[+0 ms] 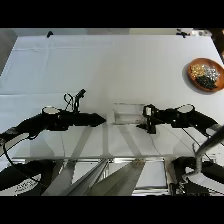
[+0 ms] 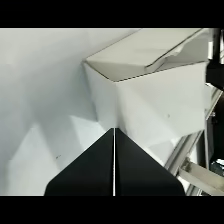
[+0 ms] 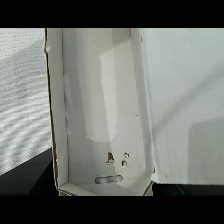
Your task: Fold the box and place the chain.
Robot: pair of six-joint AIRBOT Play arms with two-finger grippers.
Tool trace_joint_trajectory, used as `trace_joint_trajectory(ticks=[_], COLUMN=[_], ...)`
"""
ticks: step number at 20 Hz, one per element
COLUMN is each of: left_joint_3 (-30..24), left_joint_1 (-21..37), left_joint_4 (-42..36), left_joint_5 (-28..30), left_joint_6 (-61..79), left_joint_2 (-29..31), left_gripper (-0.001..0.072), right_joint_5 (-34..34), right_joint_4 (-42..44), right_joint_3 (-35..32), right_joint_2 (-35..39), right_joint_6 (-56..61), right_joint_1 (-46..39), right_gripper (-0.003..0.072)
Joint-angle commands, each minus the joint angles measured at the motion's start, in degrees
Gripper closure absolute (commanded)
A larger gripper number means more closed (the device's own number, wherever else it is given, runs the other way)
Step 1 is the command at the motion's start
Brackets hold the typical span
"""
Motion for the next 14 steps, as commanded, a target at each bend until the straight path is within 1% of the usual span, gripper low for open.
trace_joint_trajectory(ticks=[1, 11, 12, 13, 14], left_joint_3=[0.00, 0.00, 0.00, 0.00, 0.00], left_joint_1=[-0.07, -0.33, -0.33, -0.35, -0.33], left_joint_4=[-3.91, -5.38, -5.40, -5.40, -5.40], left_joint_5=[-1.99, -0.92, -0.68, -0.28, 0.00], left_joint_6=[4.61, 4.85, 4.85, 4.83, 4.81], left_joint_2=[-0.04, -0.04, -0.04, -0.04, -0.04], left_gripper=[0.0698, 0.0695, 0.0674, 0.0602, 0.0574], right_joint_5=[0.02, 0.02, 0.02, 0.02, 0.02], right_joint_4=[0.00, 0.00, 0.00, 0.00, 0.00], right_joint_3=[-0.02, -0.02, -0.02, -0.02, -0.02], right_joint_2=[0.00, 0.00, 0.00, 0.00, 0.00], right_joint_6=[0.02, 0.02, 0.02, 0.02, 0.02], right_joint_1=[0.02, 0.04, 0.04, 0.04, 0.04], right_gripper=[0.0227, 0.0227, 0.0227, 0.0227, 0.0227])
